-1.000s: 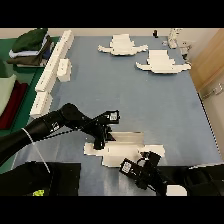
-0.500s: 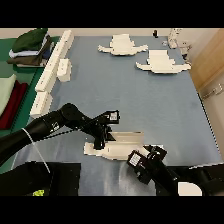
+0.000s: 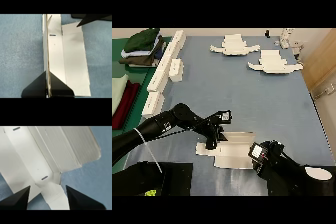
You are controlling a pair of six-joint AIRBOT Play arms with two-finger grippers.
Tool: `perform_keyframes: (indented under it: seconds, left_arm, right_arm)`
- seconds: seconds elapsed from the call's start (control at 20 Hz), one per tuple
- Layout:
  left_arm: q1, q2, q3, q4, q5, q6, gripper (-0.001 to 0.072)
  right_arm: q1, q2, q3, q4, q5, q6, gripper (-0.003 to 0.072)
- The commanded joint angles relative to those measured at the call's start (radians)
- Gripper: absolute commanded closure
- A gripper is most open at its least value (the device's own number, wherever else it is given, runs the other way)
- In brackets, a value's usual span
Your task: Fold the box.
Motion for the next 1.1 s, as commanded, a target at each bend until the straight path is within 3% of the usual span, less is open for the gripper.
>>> perform_keyframes:
  seconds: [0.0,0.35,0.5,0.65,0.8,1.05]
  left_arm:
    - [0.0,0.001,0.001,0.0,0.0,0.0,0.0694]
    - [0.0,0.001,0.001,0.0,0.0,0.0,0.0694]
    - [0.0,0.001,0.001,0.0,0.0,0.0,0.0694]
    - [0.0,0.001,0.001,0.0,0.0,0.0,0.0694]
    - [0.0,0.001,0.001,0.0,0.0,0.0,0.0694]
    - [0.0,0.001,0.001,0.0,0.0,0.0,0.0694]
  right_arm:
    - [-0.047,0.035,-0.009,0.104,0.087,-0.114,-0.0032]
    - [0.024,-0.201,-0.009,0.196,0.217,-0.156,-0.0032]
    - [0.024,-0.224,-0.006,0.212,0.261,-0.155,-0.0033]
    - [0.023,-0.252,-0.011,0.191,0.236,-0.147,-0.0032]
    - [0.009,-0.308,-0.008,0.036,0.224,0.011,-0.0032]
    - [0.01,-0.276,0.024,-0.043,0.137,0.168,-0.0032]
